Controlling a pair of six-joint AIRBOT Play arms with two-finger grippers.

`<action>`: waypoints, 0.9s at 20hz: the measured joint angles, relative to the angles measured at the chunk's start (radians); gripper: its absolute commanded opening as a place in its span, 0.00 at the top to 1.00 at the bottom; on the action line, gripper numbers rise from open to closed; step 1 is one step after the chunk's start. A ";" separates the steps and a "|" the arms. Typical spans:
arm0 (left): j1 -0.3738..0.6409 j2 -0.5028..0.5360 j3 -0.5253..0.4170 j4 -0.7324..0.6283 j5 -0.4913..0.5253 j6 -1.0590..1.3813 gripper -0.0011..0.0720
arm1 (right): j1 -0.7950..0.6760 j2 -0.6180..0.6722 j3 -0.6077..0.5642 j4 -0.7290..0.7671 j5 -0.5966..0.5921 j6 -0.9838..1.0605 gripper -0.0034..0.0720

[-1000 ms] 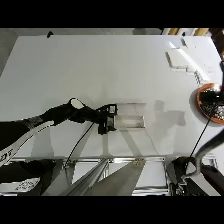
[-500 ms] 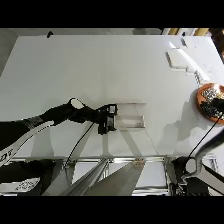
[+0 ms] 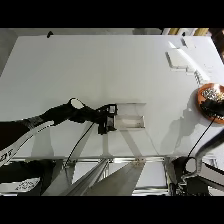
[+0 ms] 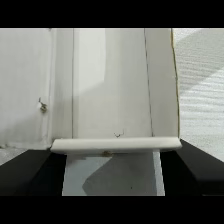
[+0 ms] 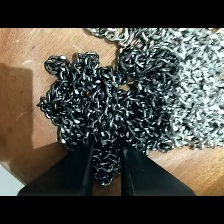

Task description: Fold the box and place the chain.

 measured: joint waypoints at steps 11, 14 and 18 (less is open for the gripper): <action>0.000 0.000 0.000 0.000 0.000 0.000 0.59 | 0.044 0.213 -0.002 0.121 0.067 -0.041 0.93; 0.000 0.000 0.000 0.000 0.000 0.000 0.59 | 0.134 0.322 -0.002 0.159 0.128 -0.048 0.93; 0.000 0.000 0.000 0.000 0.000 0.000 0.59 | 0.301 0.460 -0.002 0.193 0.217 -0.056 0.93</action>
